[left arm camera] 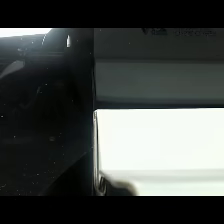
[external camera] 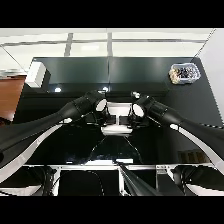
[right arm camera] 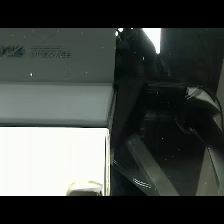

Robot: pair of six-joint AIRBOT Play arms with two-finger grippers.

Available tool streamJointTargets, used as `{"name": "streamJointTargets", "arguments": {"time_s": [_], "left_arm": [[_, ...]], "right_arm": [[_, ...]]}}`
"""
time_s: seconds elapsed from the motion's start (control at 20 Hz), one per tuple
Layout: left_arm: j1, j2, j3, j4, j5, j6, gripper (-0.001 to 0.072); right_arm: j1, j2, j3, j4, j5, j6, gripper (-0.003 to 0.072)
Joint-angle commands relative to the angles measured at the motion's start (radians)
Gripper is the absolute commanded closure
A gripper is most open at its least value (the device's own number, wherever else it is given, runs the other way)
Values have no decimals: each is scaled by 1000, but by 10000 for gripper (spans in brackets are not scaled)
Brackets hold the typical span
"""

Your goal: Fold the box and place the chain.

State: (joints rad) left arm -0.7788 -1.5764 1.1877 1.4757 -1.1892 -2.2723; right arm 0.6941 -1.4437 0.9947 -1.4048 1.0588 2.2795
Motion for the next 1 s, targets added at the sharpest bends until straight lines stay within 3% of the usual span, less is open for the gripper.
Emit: {"name": "streamJointTargets", "arguments": {"time_s": [0.0, 0.05, 0.1, 0.15, 0.35, 0.55, 0.7, 0.8, 0.85, 0.9, 0.95], "left_arm": [[0, 0, 1, 0, 0, -2, 685], [0, 0, 1, 0, 0, -2, 684], [0, 0, 1, 0, 0, -2, 684], [0, 0, 1, 0, -1, -2, 684], [0, 0, 1, 0, 0, -2, 684], [0, 0, 1, 0, 0, -2, 684], [1, 0, 1, 1, 4, -2, 684], [1, 0, 1, 3, 8, -2, 684], [1, 0, 1, 4, 7, -2, 684], [1, 0, 1, 3, 7, -2, 684], [0, 0, 1, 3, 7, -2, 684]], "right_arm": [[-2, -3, 0, 5, -8, -6, 670], [-2, -3, 0, 5, -9, -6, 636], [-3, -3, 0, 0, -8, -12, 448], [-7, -2, 0, 2, 0, -35, 315], [-27, 37, 35, 9, 75, -176, 301], [-53, 186, 100, -45, 148, -287, 301], [-95, 335, 108, -293, 134, -377, 302], [-176, 347, 107, -545, 126, -395, 301], [-257, 334, 103, -568, 90, -396, 298], [-344, 317, 95, -557, 42, -396, 199], [-442, 287, 87, -520, -21, -407, -16]]}}
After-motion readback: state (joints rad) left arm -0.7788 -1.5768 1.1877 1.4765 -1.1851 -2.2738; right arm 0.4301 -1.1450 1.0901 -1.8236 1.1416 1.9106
